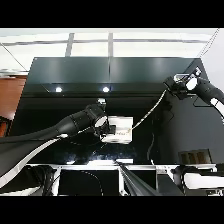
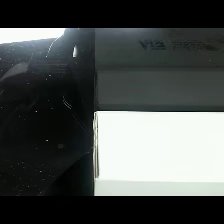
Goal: Fold the box and place the chain.
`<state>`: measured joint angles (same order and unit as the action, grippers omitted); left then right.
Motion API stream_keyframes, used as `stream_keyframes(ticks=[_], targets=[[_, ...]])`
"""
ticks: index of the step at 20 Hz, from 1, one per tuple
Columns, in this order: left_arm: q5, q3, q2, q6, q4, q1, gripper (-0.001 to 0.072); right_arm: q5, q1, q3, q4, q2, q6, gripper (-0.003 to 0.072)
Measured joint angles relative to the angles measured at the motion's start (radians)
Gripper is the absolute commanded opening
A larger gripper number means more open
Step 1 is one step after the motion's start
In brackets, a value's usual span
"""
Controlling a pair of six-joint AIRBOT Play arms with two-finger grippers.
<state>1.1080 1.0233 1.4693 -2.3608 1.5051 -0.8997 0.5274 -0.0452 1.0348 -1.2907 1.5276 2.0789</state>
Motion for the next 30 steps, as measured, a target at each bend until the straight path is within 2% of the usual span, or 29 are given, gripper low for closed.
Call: stream_keyframes(ticks=[4, 9, 13, 17, 24, 30], targets=[[0.000, 0.000, 0.000, 0.000, 0.000, 0.000, 0.0033, 0.104, 0.003, 0.000, -0.005, -0.089, -0.150, 0.0024], [0.000, 0.000, 0.000, 0.000, 0.000, 0.000, 0.0033, 0.401, 0.016, 0.000, 0.013, -0.327, -0.414, 0.0023], [0.000, 0.000, 0.000, 0.000, 0.000, 0.000, 0.0033, 0.645, 0.041, 0.000, 0.119, -0.548, -0.558, 0.0024], [0.000, 0.000, 0.000, 0.000, 0.000, 0.000, 0.0033, 0.780, 0.117, -0.003, 0.254, -0.679, -0.608, 0.0023], [0.000, 0.000, 0.000, 0.000, -0.003, 0.000, 0.0033, 0.827, 0.343, -0.053, 0.390, -0.724, -0.612, 0.0021], [0.001, 0.000, 0.000, 0.000, -0.004, 0.000, 0.0033, 0.718, 0.455, -0.174, 0.518, -0.723, -0.602, 0.0020]])
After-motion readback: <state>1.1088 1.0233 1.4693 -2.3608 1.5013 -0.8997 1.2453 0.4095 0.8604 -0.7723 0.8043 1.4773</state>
